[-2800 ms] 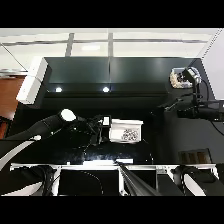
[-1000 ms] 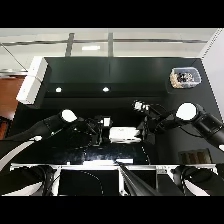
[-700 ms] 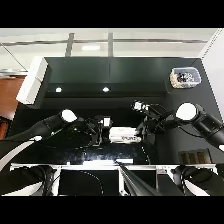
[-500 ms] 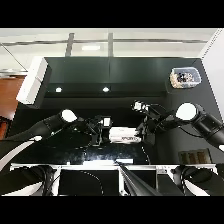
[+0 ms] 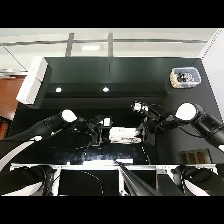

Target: Fold the box and place the chain.

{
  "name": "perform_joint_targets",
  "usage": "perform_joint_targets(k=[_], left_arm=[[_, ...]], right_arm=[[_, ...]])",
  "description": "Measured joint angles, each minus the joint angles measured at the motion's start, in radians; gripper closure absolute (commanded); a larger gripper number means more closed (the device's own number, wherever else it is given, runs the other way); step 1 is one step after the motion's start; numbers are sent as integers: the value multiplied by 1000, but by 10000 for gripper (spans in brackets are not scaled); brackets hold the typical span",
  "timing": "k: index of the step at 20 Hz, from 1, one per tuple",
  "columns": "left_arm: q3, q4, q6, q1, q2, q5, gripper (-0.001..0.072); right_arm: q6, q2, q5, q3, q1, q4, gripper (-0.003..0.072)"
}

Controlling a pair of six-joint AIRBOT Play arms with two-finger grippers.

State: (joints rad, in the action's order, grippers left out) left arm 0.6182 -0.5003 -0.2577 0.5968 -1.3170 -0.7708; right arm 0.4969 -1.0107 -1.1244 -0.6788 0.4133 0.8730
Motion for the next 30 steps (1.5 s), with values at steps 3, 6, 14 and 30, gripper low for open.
perform_joint_targets(k=[3, 6, 14, 30], left_arm=[[0, 0, 0, 0, 0, 0, 364], [0, 0, 1, 0, 0, 0, 364], [0, 0, 1, 0, 0, 0, 364], [0, 0, 0, 0, 0, 0, 364]], right_arm=[[0, 0, -5, 0, 0, 3, 417], [1, 0, -15, 1, 1, 10, 417], [4, 0, -19, 2, 1, 19, 415], [6, 0, 6, 21, 20, 22, 314]])
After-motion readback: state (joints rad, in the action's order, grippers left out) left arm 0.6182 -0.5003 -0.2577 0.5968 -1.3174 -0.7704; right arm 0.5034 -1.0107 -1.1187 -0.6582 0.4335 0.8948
